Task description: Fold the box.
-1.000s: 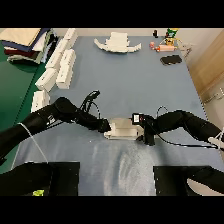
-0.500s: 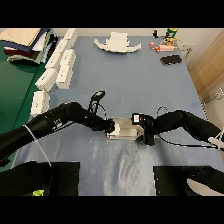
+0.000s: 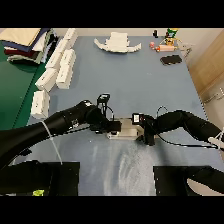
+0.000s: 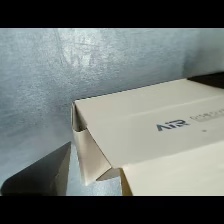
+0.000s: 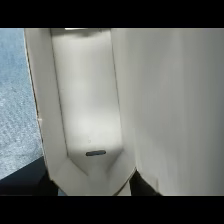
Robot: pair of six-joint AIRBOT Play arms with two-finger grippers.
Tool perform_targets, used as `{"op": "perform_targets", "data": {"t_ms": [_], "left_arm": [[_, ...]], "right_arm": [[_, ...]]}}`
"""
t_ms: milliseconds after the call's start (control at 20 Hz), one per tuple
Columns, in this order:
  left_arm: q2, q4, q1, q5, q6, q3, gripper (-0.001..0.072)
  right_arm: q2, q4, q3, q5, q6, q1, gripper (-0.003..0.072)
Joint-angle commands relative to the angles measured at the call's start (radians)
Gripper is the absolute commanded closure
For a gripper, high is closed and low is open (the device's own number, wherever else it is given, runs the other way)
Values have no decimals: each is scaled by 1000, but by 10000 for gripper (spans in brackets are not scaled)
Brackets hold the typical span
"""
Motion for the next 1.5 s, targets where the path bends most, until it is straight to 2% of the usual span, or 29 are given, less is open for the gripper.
{"op": "perform_targets", "data": {"t_ms": [0,150,350,600,700,900,1000,1050,1100,1450], "left_arm": [[-58,141,-53,-91,-205,77,292],[-122,189,-87,-186,-266,158,292],[-195,233,-126,-254,-308,240,292],[-234,233,-127,-282,-308,269,293],[-236,233,-127,-281,-307,269,420],[-248,231,-127,-282,-308,269,420],[-255,225,-127,-282,-307,269,544],[-256,225,-127,-282,-308,269,549],[-256,226,-127,-286,-306,269,693],[-256,221,-127,-296,-312,269,695]], "right_arm": [[0,0,0,0,0,1,182],[0,0,0,0,0,1,182],[0,0,0,0,0,1,182],[0,0,0,0,0,1,182],[0,0,0,0,0,1,182],[0,0,0,0,0,1,182],[0,0,0,0,0,1,182],[0,0,0,0,0,1,182],[0,0,0,0,0,1,182],[0,0,0,0,0,1,182]]}}
